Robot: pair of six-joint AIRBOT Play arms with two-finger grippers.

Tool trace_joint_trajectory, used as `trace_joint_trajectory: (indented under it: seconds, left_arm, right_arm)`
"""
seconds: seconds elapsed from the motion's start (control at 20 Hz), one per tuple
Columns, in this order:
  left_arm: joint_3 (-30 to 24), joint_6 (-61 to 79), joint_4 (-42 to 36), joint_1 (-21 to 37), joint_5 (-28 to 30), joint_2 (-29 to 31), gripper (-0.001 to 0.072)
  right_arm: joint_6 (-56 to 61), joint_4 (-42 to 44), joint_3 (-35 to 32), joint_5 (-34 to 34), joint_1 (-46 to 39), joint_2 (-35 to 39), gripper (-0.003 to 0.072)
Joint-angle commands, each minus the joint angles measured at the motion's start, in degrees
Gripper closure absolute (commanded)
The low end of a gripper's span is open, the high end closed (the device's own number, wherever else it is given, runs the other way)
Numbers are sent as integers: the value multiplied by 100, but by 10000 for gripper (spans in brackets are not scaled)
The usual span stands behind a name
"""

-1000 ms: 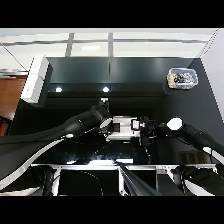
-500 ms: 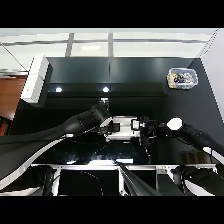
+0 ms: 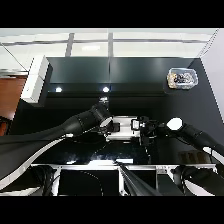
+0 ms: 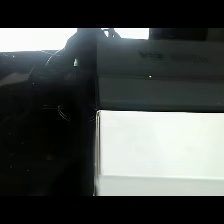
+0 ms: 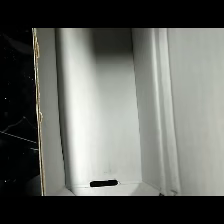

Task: Fold the box and place the chain.

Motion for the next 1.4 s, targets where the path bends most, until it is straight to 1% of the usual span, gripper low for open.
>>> trace_joint_trajectory:
  seconds: [0.0,0.2,0.3,0.35,0.4,0.5,0.65,0.75,0.95,1.0,1.05,1.15,1.2,1.25,1.3,1.35]
  left_arm:
    - [4,168,-94,2,17,-2,684]
    - [4,186,-155,26,-70,-2,686]
    - [4,186,-109,37,-188,4,686]
    - [4,186,-103,48,-210,4,686]
    - [9,186,-105,66,-221,4,686]
    - [20,208,-63,90,-232,11,686]
    - [17,369,-61,114,-282,13,686]
    - [17,358,-105,111,-201,13,685]
    - [15,354,-105,105,0,13,684]
    - [15,354,-105,105,15,11,684]
    - [15,354,-109,105,26,11,684]
    - [15,354,-109,105,13,11,684]
    - [15,354,-127,105,13,11,684]
    - [15,354,-131,105,17,11,684]
    - [15,354,-131,105,17,11,684]
    - [15,354,-129,105,15,11,684]
  right_arm:
    - [2,2,0,0,2,-2,247]
    - [2,2,0,0,2,-2,247]
    - [144,2,2,2,0,7,233]
    - [201,-4,2,17,0,35,62]
    - [306,-28,2,44,0,98,38]
    - [599,-332,13,157,-4,306,39]
    - [1235,-1073,96,551,-11,719,39]
    - [1388,-1196,111,588,-11,955,40]
    - [1370,-1169,111,592,4,990,41]
    - [1364,-1163,111,592,20,990,75]
    - [1368,-1163,111,592,33,990,202]
    - [1373,-1132,111,608,44,988,206]
    - [1377,-1132,111,605,44,979,288]
    - [1379,-1084,111,605,44,960,470]
    - [1377,-933,111,599,44,922,485]
    - [1377,-688,111,595,44,881,483]
